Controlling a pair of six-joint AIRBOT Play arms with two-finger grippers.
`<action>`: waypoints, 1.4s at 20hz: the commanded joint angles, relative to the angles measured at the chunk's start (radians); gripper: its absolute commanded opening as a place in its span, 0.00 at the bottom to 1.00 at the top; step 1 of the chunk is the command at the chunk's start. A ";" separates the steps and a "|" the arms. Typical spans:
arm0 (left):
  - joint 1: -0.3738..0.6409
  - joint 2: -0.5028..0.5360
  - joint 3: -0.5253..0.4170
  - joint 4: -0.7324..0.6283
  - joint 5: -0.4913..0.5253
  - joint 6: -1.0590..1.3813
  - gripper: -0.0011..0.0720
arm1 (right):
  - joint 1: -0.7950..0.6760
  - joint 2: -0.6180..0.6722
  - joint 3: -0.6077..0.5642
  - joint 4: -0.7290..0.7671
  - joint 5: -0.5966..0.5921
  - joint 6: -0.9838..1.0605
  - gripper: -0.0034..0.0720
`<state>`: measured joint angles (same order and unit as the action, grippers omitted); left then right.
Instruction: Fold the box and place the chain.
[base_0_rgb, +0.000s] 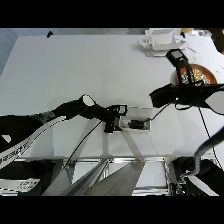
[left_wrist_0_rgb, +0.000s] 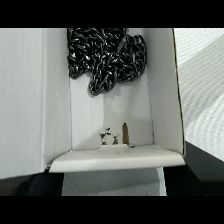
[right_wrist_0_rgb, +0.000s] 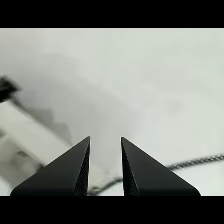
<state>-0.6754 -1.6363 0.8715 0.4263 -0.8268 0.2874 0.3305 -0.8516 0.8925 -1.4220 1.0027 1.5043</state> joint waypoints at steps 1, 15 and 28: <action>0.001 0.000 0.001 0.000 0.000 0.000 0.03 | -0.119 -0.084 0.008 -0.122 0.052 0.059 0.30; 0.001 0.000 0.001 0.000 0.000 0.000 0.03 | -0.171 -0.442 -0.061 -0.116 0.089 0.054 0.52; 0.001 0.000 0.001 0.000 0.000 0.000 0.03 | -0.171 -0.515 -0.061 -0.100 0.116 0.013 0.07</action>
<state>-0.6754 -1.6363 0.8715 0.4263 -0.8268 0.2878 0.1600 -1.3708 0.8330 -1.5211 1.0946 1.5486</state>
